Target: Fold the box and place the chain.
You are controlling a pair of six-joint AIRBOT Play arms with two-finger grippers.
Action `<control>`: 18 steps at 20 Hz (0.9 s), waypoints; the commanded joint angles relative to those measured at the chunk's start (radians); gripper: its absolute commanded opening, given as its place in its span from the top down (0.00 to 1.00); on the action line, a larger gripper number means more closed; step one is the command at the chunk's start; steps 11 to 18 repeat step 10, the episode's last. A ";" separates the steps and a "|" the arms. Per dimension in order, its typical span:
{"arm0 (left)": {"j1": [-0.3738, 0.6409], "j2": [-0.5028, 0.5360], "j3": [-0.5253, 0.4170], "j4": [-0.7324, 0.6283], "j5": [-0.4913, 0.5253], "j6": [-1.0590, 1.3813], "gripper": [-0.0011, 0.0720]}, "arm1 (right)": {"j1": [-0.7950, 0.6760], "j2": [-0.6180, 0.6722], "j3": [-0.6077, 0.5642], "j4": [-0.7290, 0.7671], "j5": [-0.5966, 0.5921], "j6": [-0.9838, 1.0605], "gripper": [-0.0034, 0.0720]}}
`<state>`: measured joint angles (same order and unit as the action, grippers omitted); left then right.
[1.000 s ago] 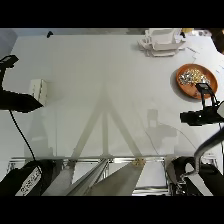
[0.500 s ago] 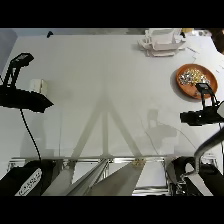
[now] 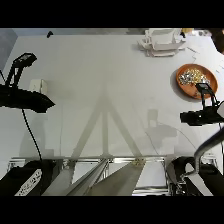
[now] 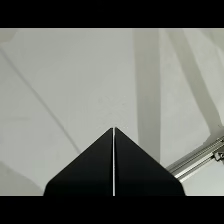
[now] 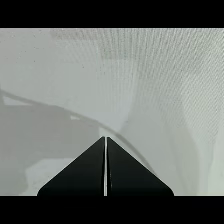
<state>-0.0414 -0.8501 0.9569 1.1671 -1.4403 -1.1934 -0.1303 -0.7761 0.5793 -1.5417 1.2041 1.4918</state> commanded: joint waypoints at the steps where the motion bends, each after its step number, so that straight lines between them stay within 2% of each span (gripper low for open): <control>1: -0.001 -0.001 0.000 0.000 0.019 0.000 0.98 | -0.001 0.001 -0.001 0.000 0.000 0.000 0.94; 18: -0.001 -0.002 0.000 0.000 0.040 0.004 0.98 | -0.001 0.001 -0.001 0.000 0.000 0.000 0.94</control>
